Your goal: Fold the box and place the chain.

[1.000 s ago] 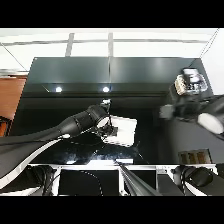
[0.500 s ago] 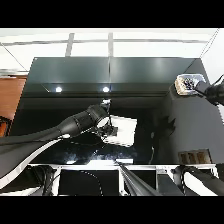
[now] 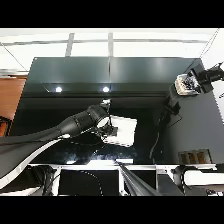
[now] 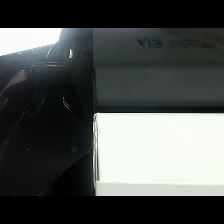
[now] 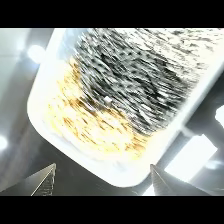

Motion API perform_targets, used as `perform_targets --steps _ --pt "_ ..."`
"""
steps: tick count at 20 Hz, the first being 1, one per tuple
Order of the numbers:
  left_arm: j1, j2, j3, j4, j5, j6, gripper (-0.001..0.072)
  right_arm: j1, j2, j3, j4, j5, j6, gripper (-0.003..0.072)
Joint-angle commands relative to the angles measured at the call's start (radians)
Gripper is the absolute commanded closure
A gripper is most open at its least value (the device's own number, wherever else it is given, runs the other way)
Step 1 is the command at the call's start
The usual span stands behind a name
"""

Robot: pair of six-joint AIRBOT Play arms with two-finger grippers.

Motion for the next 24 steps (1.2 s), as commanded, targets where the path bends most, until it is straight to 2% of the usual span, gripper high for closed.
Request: perform_targets --steps 1,9,16,17,18,19,20,21,22,24 --pt "0.000 0.000 0.000 0.000 -0.001 0.001 0.0676 -0.005 -0.091 0.064 0.040 -0.006 0.111 0.0026" --pt "0.000 0.000 0.000 0.000 -0.001 0.001 0.0677 -0.004 -0.148 0.064 0.118 -0.089 0.120 0.0033" --pt "0.000 0.000 0.000 0.000 0.000 0.001 0.0676 0.010 -0.179 0.064 0.124 -0.126 0.121 0.0035" --pt "0.000 0.000 0.000 0.000 0.000 0.001 0.0676 0.010 -0.181 0.064 0.125 -0.130 0.120 0.0058" --pt "0.000 0.000 0.000 0.000 0.000 0.001 0.0676 0.010 -0.182 0.064 0.124 -0.130 0.109 0.0227" --pt "0.000 0.000 0.000 0.000 0.000 0.001 0.0676 0.010 -0.183 0.064 0.125 -0.130 0.078 0.0260" --pt "0.000 0.000 0.000 0.000 0.000 0.001 0.0676 0.010 -0.183 0.064 0.125 -0.129 0.064 0.0340" --pt "0.000 0.000 0.000 0.000 0.000 0.001 0.0676 0.009 -0.182 0.066 0.142 -0.124 0.026 0.0536" --pt "0.000 0.000 0.000 0.000 0.000 0.001 0.0676 0.008 -0.182 0.071 0.157 -0.118 -0.032 0.0666" --pt "0.000 0.000 0.000 0.000 0.000 0.001 0.0676 0.008 -0.180 0.101 0.168 -0.083 -0.118 0.0670"
